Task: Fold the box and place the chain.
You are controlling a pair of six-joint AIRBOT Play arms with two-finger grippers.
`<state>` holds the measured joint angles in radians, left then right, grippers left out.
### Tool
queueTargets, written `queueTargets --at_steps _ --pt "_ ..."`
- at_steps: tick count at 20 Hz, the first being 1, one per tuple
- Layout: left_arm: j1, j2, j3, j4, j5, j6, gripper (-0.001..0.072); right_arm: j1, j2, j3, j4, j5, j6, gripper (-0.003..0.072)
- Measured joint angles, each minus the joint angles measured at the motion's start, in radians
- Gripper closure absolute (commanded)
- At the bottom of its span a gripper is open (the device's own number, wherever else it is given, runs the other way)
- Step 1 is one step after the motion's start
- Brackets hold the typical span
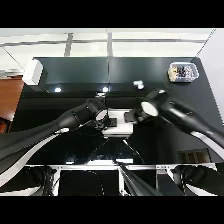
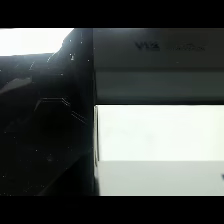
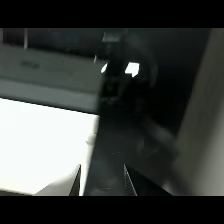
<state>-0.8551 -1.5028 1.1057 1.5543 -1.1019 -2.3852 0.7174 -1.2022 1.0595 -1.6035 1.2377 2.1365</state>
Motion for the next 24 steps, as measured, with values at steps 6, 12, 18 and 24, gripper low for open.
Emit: queueTargets --at_steps 6,12,18,24 --pt "0.0 0.0 0.0 0.0 0.0 0.0 0.0681 -0.124 0.198 -0.01 -0.512 -0.004 -0.035 0.0018" --pt "0.0 0.0 0.0 0.0 -0.003 0.0 0.0681 -0.618 0.001 0.009 -0.36 -0.435 -0.043 0.002" --pt "0.0 0.0 0.0 0.0 -0.006 0.0 0.0681 -0.839 -0.53 0.554 -0.08 -0.322 -0.131 0.009" --pt "0.0 0.0 0.0 0.001 -0.006 0.0 0.0681 -0.896 -0.847 0.945 0.051 -0.18 -0.092 0.0099"
